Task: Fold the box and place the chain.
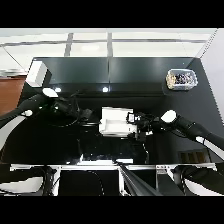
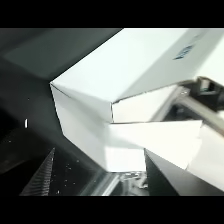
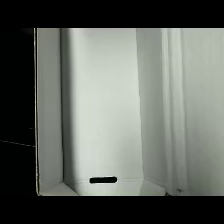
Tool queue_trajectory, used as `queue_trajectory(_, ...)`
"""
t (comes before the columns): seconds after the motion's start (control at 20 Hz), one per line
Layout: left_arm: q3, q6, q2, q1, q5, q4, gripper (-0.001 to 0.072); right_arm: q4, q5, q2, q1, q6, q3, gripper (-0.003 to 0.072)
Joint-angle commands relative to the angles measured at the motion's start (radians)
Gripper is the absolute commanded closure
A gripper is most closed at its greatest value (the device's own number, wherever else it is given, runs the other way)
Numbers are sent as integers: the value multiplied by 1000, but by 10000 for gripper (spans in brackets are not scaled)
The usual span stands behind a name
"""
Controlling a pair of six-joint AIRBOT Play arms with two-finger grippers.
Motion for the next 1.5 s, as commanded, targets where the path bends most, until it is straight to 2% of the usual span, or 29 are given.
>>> queue_trajectory(0.0,56,-164,0,-127,103,127,89,1,0,0,0,0,0,560)
queue_trajectory(0.2,80,-290,0,-216,187,206,91,0,0,0,0,0,0,560)
queue_trajectory(0.3,85,-355,0,-237,196,262,219,0,0,0,0,0,0,560)
queue_trajectory(0.4,93,-436,0,-255,198,330,219,0,0,0,0,0,0,560)
queue_trajectory(0.7,211,-777,-1,-412,170,716,219,0,0,0,0,0,0,560)
queue_trajectory(0.85,250,-940,-14,-478,116,811,221,0,0,0,0,0,0,560)
queue_trajectory(1.05,266,-1086,-31,-539,123,878,224,0,0,0,0,0,0,560)
queue_trajectory(1.3,266,-1093,-69,-542,119,845,226,0,0,0,0,0,0,560)
queue_trajectory(1.4,268,-1093,-70,-546,123,851,331,0,0,0,0,0,0,560)
queue_trajectory(1.45,269,-1093,-70,-546,123,851,338,0,0,0,0,0,0,560)
